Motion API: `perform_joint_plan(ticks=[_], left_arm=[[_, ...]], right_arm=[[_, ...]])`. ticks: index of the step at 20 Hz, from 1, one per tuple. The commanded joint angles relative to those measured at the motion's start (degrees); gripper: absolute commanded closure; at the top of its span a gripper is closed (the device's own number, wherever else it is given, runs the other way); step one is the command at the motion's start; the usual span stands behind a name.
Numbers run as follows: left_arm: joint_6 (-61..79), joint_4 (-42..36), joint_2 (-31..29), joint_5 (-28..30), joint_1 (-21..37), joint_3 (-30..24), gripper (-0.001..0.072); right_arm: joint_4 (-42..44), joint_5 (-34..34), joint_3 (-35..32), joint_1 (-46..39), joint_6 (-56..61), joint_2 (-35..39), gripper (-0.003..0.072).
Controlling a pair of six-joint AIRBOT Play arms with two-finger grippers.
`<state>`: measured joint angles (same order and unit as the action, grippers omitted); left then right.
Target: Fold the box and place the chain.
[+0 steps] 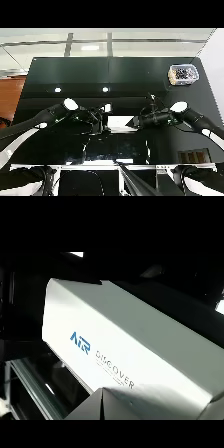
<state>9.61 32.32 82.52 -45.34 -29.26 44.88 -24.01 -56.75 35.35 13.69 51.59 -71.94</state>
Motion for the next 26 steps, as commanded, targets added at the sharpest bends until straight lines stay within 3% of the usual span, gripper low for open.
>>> perform_joint_plan(ticks=[1,3,5,7,12,15,19,26], left_arm=[[-0.1,0.2,-0.3,-0.1,0.1,0.1,0.0337],[-1.6,0.2,-1.2,0.8,0.3,0.3,0.0324],[-5.1,0.2,-2.7,5.6,0.5,0.3,0.0002],[-5.0,2.8,-3.9,6.7,0.4,0.9,0.0001],[-3.4,4.7,-4.1,-1.9,-2.6,8.3,0.0004],[-3.4,4.7,0.3,-2.7,-5.4,14.5,0.0006],[-4.1,4.7,7.3,-10.8,-6.2,22.7,0.0007],[-5.6,4.8,10.1,-12.2,-6.2,24.0,0.0008]], right_arm=[[0.2,-9.1,4.9,-2.7,-1.1,4.0,0.0670],[-2.5,-14.0,7.7,-7.6,-1.0,9.0,0.0670],[-4.7,-17.6,8.2,-14.0,-0.5,14.9,0.0670],[-7.9,-19.9,8.2,-20.0,2.1,20.0,0.0670],[-11.3,-22.0,8.1,-27.8,4.3,25.0,0.0670],[-11.5,-21.0,7.9,-27.9,4.3,25.0,0.0671],[-11.8,-21.2,7.8,-27.9,4.3,25.0,0.0670],[-12.1,-21.0,7.8,-27.9,4.3,25.0,0.0670]])
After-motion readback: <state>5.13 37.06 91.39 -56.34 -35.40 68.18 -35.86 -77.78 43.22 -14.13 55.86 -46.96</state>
